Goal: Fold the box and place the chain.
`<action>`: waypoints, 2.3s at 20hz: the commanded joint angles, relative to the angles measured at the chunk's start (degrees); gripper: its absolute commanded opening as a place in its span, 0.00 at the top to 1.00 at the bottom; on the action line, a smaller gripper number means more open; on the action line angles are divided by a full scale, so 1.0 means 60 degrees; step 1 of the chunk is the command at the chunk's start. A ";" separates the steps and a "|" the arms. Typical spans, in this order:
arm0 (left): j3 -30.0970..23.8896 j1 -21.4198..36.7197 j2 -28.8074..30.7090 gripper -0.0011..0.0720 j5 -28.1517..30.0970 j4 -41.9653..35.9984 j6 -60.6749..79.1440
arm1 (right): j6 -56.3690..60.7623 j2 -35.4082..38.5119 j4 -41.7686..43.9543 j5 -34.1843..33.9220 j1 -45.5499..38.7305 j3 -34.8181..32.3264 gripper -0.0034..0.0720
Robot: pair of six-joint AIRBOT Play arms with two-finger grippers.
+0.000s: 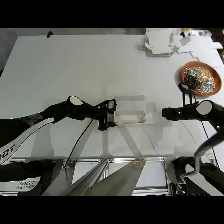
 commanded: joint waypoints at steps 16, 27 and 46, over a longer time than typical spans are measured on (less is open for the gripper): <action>-0.0004 0.0000 -0.0004 0.70 0.0004 0.0000 0.0000 | -0.2350 -0.0055 0.3370 0.1559 0.0200 0.0004 0.69; -0.0004 0.0000 -0.0004 0.70 0.0000 0.0000 0.0004 | -0.2637 0.0539 0.3646 0.1974 0.0630 0.0004 0.52; -0.0004 0.0000 -0.0004 0.70 0.0000 0.0000 0.0000 | 0.2940 -0.1027 -0.1355 -0.0062 0.4885 0.1923 0.42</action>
